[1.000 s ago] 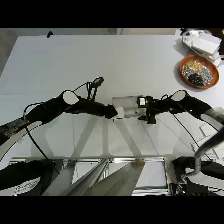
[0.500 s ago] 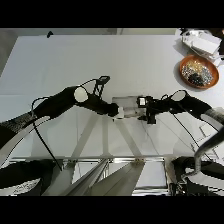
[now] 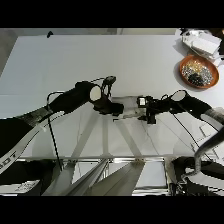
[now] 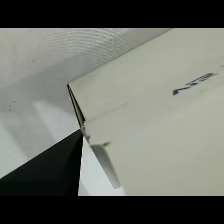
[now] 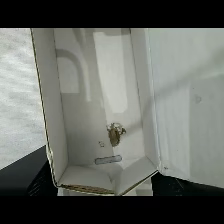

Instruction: Fold the box and place the chain.

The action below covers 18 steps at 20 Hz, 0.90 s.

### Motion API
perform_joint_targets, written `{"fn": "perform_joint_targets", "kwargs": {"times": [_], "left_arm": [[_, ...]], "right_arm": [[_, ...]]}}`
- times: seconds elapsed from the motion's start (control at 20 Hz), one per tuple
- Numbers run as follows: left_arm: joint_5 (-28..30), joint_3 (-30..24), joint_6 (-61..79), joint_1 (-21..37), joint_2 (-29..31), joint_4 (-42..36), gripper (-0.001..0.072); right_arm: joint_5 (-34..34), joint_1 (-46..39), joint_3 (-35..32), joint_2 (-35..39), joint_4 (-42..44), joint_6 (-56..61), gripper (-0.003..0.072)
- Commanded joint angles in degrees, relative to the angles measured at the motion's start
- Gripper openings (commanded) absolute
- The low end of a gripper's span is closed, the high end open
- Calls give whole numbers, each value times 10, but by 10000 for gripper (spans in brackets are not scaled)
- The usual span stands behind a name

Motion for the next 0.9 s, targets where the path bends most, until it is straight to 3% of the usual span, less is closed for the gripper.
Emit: {"fn": "perform_joint_targets", "kwargs": {"times": [0.0,0.2,0.35,0.45,0.85], "left_arm": [[-32,34,-73,-14,-22,37,410],[-86,77,-125,-21,-42,89,383],[-105,80,-167,-23,-53,91,381],[-85,81,-203,-28,-58,90,312],[-40,81,-262,-54,-89,85,310]], "right_arm": [[0,0,0,0,0,0,403],[0,0,0,0,0,0,403],[0,0,0,0,0,0,403],[0,0,0,0,0,0,403],[0,0,0,0,0,0,403]]}}
